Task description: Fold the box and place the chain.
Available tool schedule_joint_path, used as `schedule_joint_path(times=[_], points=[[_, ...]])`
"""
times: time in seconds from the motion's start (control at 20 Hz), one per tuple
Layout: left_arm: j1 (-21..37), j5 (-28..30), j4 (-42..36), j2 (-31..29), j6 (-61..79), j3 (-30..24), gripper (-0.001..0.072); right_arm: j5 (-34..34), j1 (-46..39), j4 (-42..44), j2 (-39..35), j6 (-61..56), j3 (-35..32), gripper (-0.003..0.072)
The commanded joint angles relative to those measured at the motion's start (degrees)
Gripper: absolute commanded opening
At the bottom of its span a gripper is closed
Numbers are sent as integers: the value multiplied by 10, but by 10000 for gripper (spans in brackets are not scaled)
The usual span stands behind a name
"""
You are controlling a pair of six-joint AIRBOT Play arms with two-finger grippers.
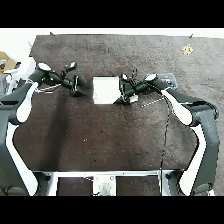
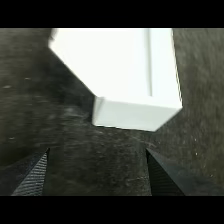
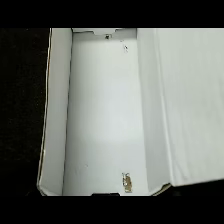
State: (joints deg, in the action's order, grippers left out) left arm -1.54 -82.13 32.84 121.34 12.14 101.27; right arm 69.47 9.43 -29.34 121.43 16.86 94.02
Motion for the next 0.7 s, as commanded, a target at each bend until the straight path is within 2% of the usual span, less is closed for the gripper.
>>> schedule_joint_path(times=[0.0, 0.15, 0.4, 0.65], points=[[-6, 4, -30, 14, 99, -44, 720, 0, 0, 0, 0, 0, 0, 428], [-16, 5, -65, 14, 109, -70, 720, 0, 0, 0, 0, 0, 0, 428], [-24, 28, -92, 14, 109, -71, 720, 0, 0, 0, 0, 0, 0, 428], [-24, 17, -95, 14, 108, -71, 720, 0, 0, 0, 0, 0, 0, 428]])
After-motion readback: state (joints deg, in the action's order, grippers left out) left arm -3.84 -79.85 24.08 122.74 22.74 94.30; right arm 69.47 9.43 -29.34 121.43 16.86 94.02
